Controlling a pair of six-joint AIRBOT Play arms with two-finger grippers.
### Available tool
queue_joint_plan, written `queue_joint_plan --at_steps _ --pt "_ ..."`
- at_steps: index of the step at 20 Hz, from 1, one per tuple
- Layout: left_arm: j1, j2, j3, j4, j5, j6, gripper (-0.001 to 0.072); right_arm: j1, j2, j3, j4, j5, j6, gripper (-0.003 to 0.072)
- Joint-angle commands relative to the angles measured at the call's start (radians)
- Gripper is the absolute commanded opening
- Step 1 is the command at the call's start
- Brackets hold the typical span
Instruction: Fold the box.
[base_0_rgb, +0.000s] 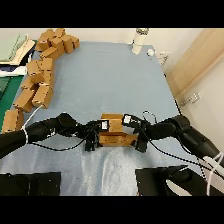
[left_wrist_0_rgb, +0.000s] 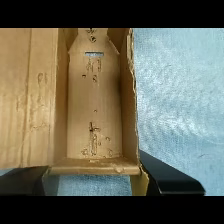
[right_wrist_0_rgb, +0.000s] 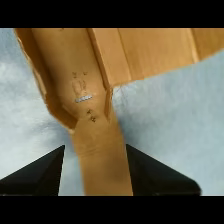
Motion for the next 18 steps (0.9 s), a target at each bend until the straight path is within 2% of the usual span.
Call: queue_joint_plan --at_steps 1,6,8,10,13,18 --pt "0.001 0.0 0.0 0.0 0.0 0.0 0.0449 0.002 -0.061 -0.014 0.059 0.123 -0.219 0.0583" --pt "0.001 0.0 0.0 0.0 0.0 0.0 0.0449 0.002 -0.065 -0.015 0.155 0.124 -0.29 0.0568" --pt "0.001 0.0 0.0 0.0 0.0 0.0 0.0449 0.002 -0.065 -0.016 0.18 0.121 -0.304 0.033" --pt "0.001 0.0 0.0 0.0 0.0 0.0 0.0449 0.003 -0.065 -0.016 0.214 0.101 -0.304 0.0198" --pt "0.001 0.0 0.0 0.0 0.0 0.0 0.0449 0.029 -0.067 -0.016 0.219 0.107 -0.304 0.0154" --pt "0.001 0.0 0.0 0.0 0.0 0.0 0.0449 0.068 -0.109 -0.016 0.222 0.16 -0.304 0.0154"
